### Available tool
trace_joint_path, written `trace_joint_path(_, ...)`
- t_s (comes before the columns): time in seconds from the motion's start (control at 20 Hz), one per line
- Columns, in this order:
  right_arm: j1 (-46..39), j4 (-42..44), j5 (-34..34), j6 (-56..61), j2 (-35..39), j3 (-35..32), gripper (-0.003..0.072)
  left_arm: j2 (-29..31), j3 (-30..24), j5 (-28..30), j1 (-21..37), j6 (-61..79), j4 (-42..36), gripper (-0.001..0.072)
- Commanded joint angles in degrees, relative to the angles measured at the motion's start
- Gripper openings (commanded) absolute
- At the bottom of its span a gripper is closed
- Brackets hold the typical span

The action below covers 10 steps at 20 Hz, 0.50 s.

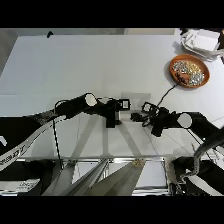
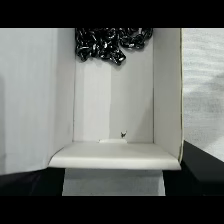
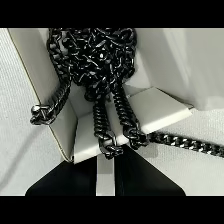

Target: Fold the box and place the chain.

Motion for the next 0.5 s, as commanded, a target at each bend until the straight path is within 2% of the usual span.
trace_joint_path(0.0, 0.0, -7.3, 3.0, 4.4, 3.4, 0.1, 0.0014, 0.0, 0.0, 0.0, 0.0, 0.0, 0.0, 0.021)
trace_joint_path(0.15, 0.0, -11.0, 5.7, 6.6, 9.9, 0.1, 0.0014, 0.0, 0.0, 0.0, 0.0, 0.0, 0.0, 0.021)
trace_joint_path(0.45, 0.0, -10.9, 7.7, 9.9, 28.0, 1.4, 0.0014, 0.0, 0.0, 0.0, 0.0, 0.0, 0.0, 0.021)
